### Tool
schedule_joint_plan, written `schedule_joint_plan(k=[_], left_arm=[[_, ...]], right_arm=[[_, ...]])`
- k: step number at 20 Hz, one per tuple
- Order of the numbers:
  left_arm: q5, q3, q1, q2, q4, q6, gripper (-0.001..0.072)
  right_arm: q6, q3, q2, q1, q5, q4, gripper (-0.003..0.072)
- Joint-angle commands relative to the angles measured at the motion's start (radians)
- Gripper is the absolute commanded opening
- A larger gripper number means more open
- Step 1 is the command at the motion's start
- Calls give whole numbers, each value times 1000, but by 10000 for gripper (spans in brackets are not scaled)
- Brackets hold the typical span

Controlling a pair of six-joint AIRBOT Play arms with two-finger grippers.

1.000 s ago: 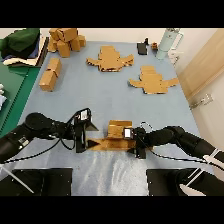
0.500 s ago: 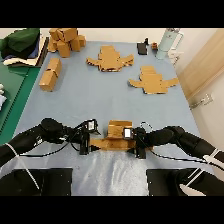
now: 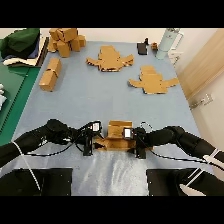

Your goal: Fold the box.

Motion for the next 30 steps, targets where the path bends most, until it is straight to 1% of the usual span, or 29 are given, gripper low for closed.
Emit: schedule_joint_plan(k=[1,6,10,14,17,18,19,20,25,27,28,29,30], left_arm=[[13,3,-27,-12,-34,-29,171],[14,11,-55,-30,-35,-51,167],[32,15,-59,-30,-65,-51,167],[42,18,-85,-40,-76,-45,168],[60,26,-104,-44,-85,-38,183],[62,26,-109,-45,-84,-38,333],[63,26,-109,-49,-84,-38,523],[63,27,-109,-51,-84,-39,554],[63,27,-109,-51,-84,-39,554],[66,28,-108,-51,-79,-51,520],[68,28,-107,-50,-74,-71,368],[74,30,-106,-43,-47,-101,165],[95,31,-106,-25,12,-164,56]], right_arm=[[0,1,0,0,0,0,460],[0,1,0,0,0,0,460],[0,1,0,0,0,0,460],[0,1,0,0,0,0,460],[0,1,0,0,0,0,460],[0,1,0,0,0,0,459],[0,1,0,0,0,0,460],[0,1,0,0,0,0,460],[0,1,0,0,0,0,460],[0,1,0,0,0,0,460],[0,1,0,0,0,0,460],[0,1,0,0,0,0,460],[0,1,0,0,0,0,460]])
